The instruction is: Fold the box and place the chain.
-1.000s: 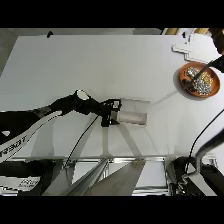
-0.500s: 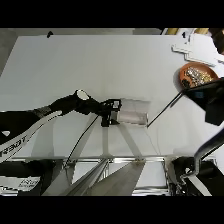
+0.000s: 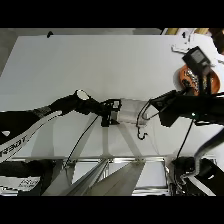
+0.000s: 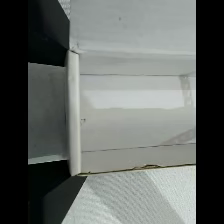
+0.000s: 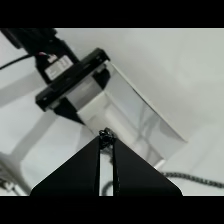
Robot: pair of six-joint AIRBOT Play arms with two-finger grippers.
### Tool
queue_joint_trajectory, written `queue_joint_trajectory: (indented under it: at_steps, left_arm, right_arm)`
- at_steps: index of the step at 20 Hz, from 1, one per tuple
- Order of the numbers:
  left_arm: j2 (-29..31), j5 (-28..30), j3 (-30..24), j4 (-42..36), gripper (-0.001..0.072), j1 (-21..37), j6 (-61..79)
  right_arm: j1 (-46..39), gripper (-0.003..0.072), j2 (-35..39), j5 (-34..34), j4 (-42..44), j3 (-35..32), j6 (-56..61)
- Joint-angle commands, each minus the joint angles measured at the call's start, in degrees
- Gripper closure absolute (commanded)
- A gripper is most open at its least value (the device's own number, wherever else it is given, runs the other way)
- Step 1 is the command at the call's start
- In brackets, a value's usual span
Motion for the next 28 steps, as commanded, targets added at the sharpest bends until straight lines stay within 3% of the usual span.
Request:
queue_joint_trajectory:
  at_steps: [1,11,24,26,28]
  left_arm:
    - [0.0,0.0,0.0,0.0,0.0502,0.0,0.0]
    - [0.0,0.0,0.0,0.0,0.0502,0.0,0.0]
    - [0.0,0.0,0.0,0.0,0.0502,0.0,0.0]
    - [0.0,0.0,0.0,0.0,0.0502,0.0,0.0]
    - [0.0,0.0,0.0,0.0,0.0502,0.0,0.0]
  right_arm:
    - [1.0,0.0667,-4.7,-1.8,-1.7,-1.3,0.0]
    - [1.0,0.0667,-13.0,-5.5,-3.0,-10.1,-0.5]
    - [0.9,0.0659,-13.7,-2.7,-10.9,-11.1,3.7]
    - [0.9,0.0481,-13.7,-2.7,-10.4,-11.1,3.6]
    - [0.9,0.0440,-13.7,-2.8,-9.8,-11.1,3.4]
